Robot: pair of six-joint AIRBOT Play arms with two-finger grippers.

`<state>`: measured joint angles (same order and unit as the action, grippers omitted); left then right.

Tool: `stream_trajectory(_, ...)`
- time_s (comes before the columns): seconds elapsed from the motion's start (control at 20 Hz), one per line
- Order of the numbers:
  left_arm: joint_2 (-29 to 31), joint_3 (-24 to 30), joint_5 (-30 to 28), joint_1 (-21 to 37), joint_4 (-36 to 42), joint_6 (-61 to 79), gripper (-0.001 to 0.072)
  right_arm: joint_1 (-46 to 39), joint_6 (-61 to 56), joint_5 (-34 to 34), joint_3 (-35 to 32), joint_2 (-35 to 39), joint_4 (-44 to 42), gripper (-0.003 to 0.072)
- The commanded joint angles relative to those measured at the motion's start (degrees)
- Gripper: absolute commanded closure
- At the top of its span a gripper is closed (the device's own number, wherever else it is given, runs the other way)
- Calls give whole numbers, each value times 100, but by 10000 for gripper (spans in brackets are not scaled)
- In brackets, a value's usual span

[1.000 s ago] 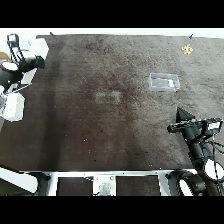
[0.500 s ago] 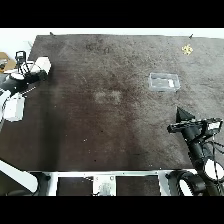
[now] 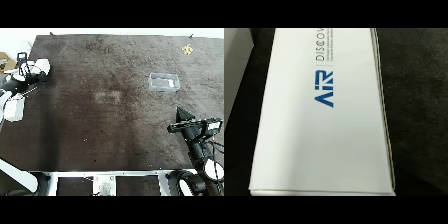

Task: Fold the box and place the chain.

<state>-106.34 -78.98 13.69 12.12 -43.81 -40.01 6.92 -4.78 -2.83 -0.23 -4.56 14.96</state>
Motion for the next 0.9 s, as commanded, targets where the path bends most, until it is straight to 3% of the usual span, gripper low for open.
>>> stream_trajectory(0.0, -31, -2, -243, 0, -63, -9, 699, -2, 0, 0, 0, 2, -2, 683)
stream_trajectory(0.45, -127, -2, -334, 0, -81, 2, 674, -2, 0, 0, 0, 2, -2, 683)
stream_trajectory(0.5, -111, -4, -409, 0, -81, 2, 262, -2, 0, 0, 0, 4, -2, 683)
stream_trajectory(0.55, -109, -55, -459, 0, -76, -20, 8, -2, 0, 0, 0, 2, -2, 683)
stream_trajectory(0.85, 634, -186, -470, 2, -92, 4, -11, -2, 0, 0, -2, 2, -2, 683)
